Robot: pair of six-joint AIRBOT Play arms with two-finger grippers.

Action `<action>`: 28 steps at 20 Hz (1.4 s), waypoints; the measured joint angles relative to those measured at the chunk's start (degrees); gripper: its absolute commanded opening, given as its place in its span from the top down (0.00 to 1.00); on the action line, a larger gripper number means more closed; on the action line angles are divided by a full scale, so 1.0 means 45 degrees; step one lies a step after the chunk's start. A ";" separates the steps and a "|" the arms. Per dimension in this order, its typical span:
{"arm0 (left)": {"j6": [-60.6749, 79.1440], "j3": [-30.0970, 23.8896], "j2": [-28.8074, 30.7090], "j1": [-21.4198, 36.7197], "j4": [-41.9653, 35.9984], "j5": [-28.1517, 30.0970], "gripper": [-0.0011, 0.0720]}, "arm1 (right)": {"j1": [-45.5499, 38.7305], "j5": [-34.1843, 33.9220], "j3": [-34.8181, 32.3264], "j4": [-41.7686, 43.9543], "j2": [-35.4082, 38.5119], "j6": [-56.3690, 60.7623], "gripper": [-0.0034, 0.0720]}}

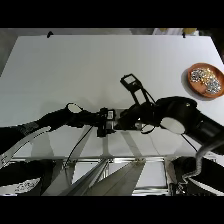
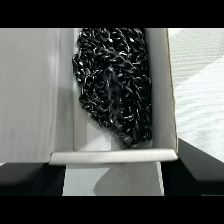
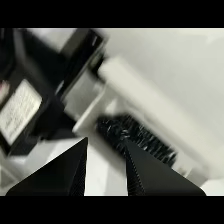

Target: Fold the box and place the chain.

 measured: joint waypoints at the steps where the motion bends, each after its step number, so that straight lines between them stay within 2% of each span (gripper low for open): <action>1: -0.0005 0.0000 0.0000 0.0000 0.0000 0.0000 0.61 | -0.0350 -0.0015 0.0282 0.0117 -0.0029 -0.0379 0.63; 3: 0.0000 0.0000 0.0000 0.0000 0.0000 0.0000 0.61 | -0.1122 -0.0204 0.0719 0.0253 -0.0073 -0.1292 0.86; 4: -0.0005 0.0000 0.0000 0.0000 0.0000 0.0000 0.61 | -0.1506 -0.0350 0.0855 0.0316 -0.0126 -0.1836 0.91; 12: 0.0000 0.0000 0.0000 0.0000 0.0000 0.0000 0.61 | -0.2769 0.0073 0.0748 0.0656 -0.1443 -0.4979 0.91; 19: 0.0000 0.0000 0.0000 0.0000 0.0000 0.0000 0.61 | -0.1530 0.0204 -0.0753 0.1132 -0.1724 -0.6941 0.90; 23: 0.0000 0.0000 0.0000 0.0000 0.0000 0.0000 0.61 | -0.0602 0.0160 -0.1015 0.1190 -0.1744 -0.7800 0.86; 25: 0.0000 0.0000 0.0000 0.0000 0.0000 0.0000 0.61 | -0.0272 0.0160 -0.1069 0.1190 -0.1744 -0.8218 0.61; 26: 0.0000 0.0000 0.0000 0.0000 0.0000 0.0000 0.61 | -0.0126 0.0165 -0.1078 0.1175 -0.1744 -0.8383 0.56; 28: 0.0000 0.0000 0.0000 0.0000 0.0000 0.0000 0.61 | 0.0151 0.0194 -0.1098 0.1137 -0.1695 -0.8709 0.56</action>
